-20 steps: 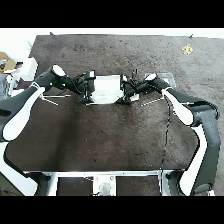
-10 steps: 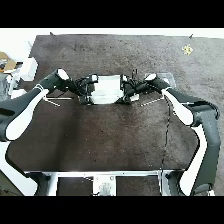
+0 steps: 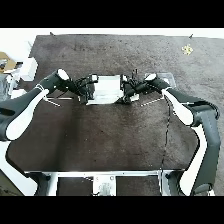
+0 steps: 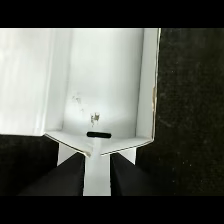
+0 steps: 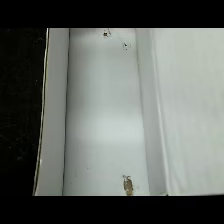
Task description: Fold the box and place the chain.
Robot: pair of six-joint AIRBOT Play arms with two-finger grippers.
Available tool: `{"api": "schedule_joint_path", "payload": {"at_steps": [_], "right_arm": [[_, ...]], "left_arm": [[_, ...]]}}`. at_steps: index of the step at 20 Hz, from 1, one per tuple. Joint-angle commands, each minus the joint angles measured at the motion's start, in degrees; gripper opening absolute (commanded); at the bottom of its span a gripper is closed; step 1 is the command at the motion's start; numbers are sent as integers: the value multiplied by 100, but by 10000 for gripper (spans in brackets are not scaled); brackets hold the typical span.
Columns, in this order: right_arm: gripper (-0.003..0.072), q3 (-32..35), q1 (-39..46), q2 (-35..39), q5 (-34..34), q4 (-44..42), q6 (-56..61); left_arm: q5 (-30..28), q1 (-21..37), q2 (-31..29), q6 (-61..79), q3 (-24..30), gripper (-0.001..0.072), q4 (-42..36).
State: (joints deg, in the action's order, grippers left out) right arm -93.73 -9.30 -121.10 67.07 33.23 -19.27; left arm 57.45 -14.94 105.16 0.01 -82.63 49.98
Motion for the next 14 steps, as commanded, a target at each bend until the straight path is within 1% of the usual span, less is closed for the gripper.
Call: {"api": "schedule_joint_path", "payload": {"at_steps": [1,5,7,10,14], "right_arm": [[447,0,-4,0,0,0,0],[447,0,-4,0,0,0,0],[447,0,-4,0,0,0,0],[448,0,-4,0,0,0,0],[447,0,-2,0,0,-2,0]], "left_arm": [[170,-2,116,15,2,176,-341],[140,-2,208,81,2,176,-739],[105,-2,208,326,2,175,-964],[87,-2,210,354,2,176,-1106],[114,-2,214,356,2,176,-1113]]}}
